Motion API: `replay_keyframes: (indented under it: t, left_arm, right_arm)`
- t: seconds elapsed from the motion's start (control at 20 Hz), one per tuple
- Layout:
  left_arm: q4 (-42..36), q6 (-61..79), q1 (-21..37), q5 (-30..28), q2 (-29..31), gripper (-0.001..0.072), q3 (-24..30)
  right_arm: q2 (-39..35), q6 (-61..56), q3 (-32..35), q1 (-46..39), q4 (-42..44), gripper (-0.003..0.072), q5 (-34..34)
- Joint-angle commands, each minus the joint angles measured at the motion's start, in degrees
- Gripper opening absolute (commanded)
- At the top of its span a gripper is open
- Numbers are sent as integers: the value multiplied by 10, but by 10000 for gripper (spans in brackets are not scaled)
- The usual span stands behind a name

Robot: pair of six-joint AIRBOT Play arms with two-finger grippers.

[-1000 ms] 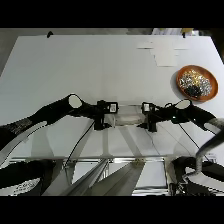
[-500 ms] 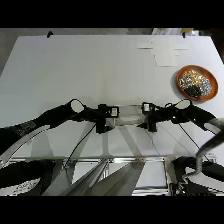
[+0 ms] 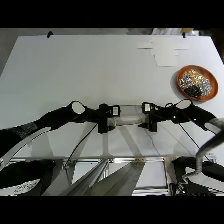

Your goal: Fold the box and place the chain.

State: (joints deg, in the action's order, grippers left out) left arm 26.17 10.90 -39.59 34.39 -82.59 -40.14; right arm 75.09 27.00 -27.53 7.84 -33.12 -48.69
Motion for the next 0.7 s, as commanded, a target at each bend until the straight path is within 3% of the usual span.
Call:
replay_keyframes:
  t: [0.0,0.4,0.65]
  left_arm:
    - [-25,14,-9,-2,-9,706,0]
    - [-22,17,20,50,-2,706,0]
    - [-36,18,20,43,-13,703,0]
  right_arm:
    - [0,-1,0,1,2,448,0]
    - [0,-1,0,1,1,448,0]
    - [0,-1,0,1,2,448,0]
